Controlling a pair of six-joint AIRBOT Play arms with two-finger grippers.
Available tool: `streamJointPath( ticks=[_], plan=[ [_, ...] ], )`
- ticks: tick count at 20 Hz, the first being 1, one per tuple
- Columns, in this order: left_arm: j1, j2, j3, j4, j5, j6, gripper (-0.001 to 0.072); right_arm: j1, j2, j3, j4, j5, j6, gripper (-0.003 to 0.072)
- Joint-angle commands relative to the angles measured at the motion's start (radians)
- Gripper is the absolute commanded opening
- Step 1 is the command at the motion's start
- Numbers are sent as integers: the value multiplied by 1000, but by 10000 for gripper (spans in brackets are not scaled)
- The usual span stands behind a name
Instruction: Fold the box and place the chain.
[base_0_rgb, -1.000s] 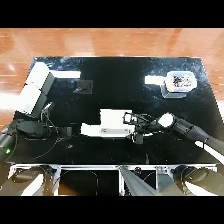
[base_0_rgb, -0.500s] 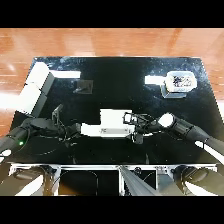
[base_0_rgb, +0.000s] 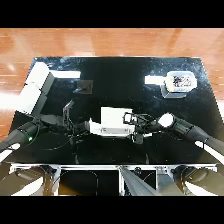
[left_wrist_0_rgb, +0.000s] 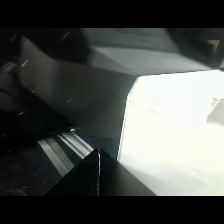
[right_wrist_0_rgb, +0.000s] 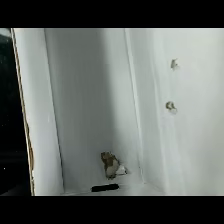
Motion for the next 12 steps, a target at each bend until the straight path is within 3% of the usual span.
streamJointPath(
  ticks=[1, 4, 6, 7, 12],
  plan=[
    [-7, -7, 36, 3, 42, 15, 20, 0, 0, 0, 0, 0, 0, 615],
    [-7, -7, 42, 3, 33, 15, 55, 0, 0, 0, 0, 0, 0, 615],
    [-7, -7, 53, 11, 35, 16, 336, 0, 0, 0, 0, 0, 0, 615],
    [-7, -7, 60, 14, 37, 27, 389, 0, 0, 0, 0, 0, 0, 615],
    [-8, -7, 109, 14, 48, 27, 389, 0, 0, 0, 0, 0, 0, 615]
  ],
)
